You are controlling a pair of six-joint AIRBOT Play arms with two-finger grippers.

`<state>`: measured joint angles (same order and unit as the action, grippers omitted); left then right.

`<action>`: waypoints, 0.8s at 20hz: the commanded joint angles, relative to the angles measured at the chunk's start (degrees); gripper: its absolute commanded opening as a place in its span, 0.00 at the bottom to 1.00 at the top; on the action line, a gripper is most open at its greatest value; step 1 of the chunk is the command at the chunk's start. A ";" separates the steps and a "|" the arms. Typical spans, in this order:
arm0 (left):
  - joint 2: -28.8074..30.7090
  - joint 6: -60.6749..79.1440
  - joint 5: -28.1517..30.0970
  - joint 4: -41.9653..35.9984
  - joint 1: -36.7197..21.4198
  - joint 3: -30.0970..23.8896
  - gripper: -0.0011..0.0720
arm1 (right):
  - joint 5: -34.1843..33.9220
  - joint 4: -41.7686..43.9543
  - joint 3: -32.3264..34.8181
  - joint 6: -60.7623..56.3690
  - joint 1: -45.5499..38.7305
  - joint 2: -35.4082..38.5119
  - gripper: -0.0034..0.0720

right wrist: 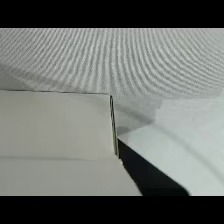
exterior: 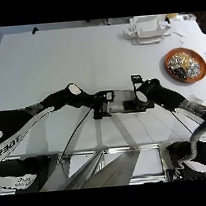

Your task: Fold the box and place the chain.

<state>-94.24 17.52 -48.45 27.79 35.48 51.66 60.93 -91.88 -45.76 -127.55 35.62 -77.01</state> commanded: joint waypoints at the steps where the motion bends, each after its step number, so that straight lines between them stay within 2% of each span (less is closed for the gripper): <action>1: 0.04 0.09 -0.02 0.07 -0.04 -0.02 0.20 | -1.38 0.13 0.02 0.57 0.02 -0.02 0.31; 4: 0.04 0.09 -0.02 0.07 -0.02 -0.02 0.20 | -1.60 0.20 0.02 1.38 0.04 0.20 0.31; 7: 0.04 0.09 -0.04 0.07 -0.02 -0.02 0.20 | -0.22 -0.94 0.02 9.75 0.02 4.26 0.33; 8: 0.04 0.09 -0.02 0.07 -0.04 -0.02 0.20 | 0.20 -2.03 0.02 10.27 0.02 6.80 0.44; 9: 0.04 0.09 -0.02 0.07 -0.04 -0.02 0.20 | 1.01 -2.58 0.02 11.74 0.02 9.55 0.51; 13: 0.04 0.09 -0.11 0.07 -0.02 -0.02 0.20 | 4.17 -2.32 -0.28 17.73 0.00 21.18 0.51; 16: 0.04 0.09 -0.20 0.07 -0.02 -0.02 0.20 | 5.73 0.02 -6.25 22.93 -4.26 24.17 0.50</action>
<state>-94.24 17.65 -48.51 27.88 35.48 51.66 64.64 -93.43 -48.27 -110.30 34.04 -56.77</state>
